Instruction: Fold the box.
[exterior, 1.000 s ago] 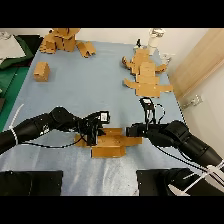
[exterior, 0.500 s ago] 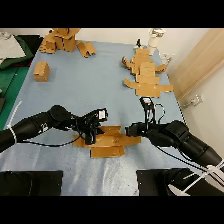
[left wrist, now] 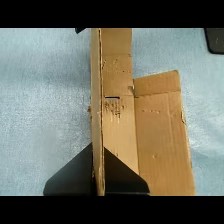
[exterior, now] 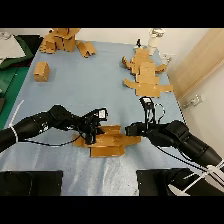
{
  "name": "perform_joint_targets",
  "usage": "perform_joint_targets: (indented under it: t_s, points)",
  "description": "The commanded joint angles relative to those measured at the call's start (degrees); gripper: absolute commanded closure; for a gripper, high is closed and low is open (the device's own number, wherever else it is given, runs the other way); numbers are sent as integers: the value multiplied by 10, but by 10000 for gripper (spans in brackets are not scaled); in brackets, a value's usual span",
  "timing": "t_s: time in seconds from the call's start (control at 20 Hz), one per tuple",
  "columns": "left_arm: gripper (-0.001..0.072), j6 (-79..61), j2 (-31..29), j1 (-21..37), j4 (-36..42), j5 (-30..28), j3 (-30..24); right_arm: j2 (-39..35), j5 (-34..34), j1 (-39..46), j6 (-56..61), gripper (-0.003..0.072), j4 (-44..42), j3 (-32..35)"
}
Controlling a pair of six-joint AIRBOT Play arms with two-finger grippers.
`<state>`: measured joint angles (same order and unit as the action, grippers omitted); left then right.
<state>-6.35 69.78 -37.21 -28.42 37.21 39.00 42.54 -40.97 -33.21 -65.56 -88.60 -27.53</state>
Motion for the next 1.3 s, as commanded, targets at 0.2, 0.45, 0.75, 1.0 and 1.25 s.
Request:
perform_joint_targets:
  t_s: [0.2, 0.45, 0.75, 1.0, 1.25]
  points:
    - [698, 3, 6, 7, -3, 8, 2, 0, 0, 0, 0, 684, 1, 0]
    - [698, 13, 2, 9, -3, 22, 16, 0, -1, 0, 0, 683, 3, 0]
    - [697, 13, 1, 9, -3, 22, 19, 0, -28, 0, 0, 683, 3, 0]
    - [697, 13, 1, 9, -3, 22, 19, 0, -31, 0, 0, 684, 3, 0]
    - [698, 13, 1, 9, -3, 22, 19, -4, -35, -23, -12, 684, 3, 0]
